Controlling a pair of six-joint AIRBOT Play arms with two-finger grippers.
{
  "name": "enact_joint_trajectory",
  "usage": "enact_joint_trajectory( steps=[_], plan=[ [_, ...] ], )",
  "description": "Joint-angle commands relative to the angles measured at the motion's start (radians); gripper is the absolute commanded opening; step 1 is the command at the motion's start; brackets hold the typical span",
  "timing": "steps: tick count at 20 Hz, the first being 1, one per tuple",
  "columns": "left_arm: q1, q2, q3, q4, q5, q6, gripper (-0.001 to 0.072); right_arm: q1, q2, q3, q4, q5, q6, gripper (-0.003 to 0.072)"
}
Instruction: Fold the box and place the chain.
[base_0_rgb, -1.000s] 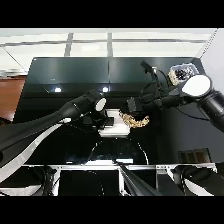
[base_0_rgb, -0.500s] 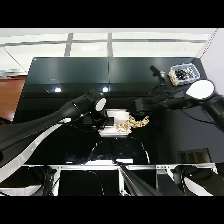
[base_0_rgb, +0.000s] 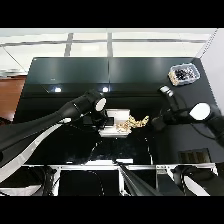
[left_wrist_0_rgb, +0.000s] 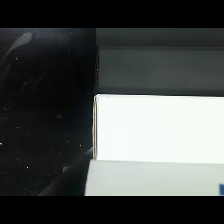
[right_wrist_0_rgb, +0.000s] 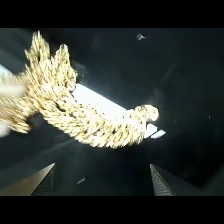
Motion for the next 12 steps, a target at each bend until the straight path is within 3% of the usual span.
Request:
enact_joint_trajectory(
  steps=[1,3,5,12],
  plan=[
    [0.0,0.0,0.0,0.0,0.0,0.0,0.0027,0.082,-0.035,-0.079,0.072,-0.204,-0.477,0.0712],
    [0.0,0.0,0.0,0.0,0.0,0.0,0.0027,0.082,-0.107,-0.078,0.32,-0.175,-0.831,0.0713],
    [0.0,0.0,0.0,0.0,0.0,0.0,0.0027,0.082,-0.182,-0.06,0.424,-0.113,-1.107,0.0713],
    [0.0,0.0,0.0,0.0,0.0,0.0,0.0027,0.082,-0.298,-0.009,0.428,-0.184,-1.17,0.0712]
  ],
)
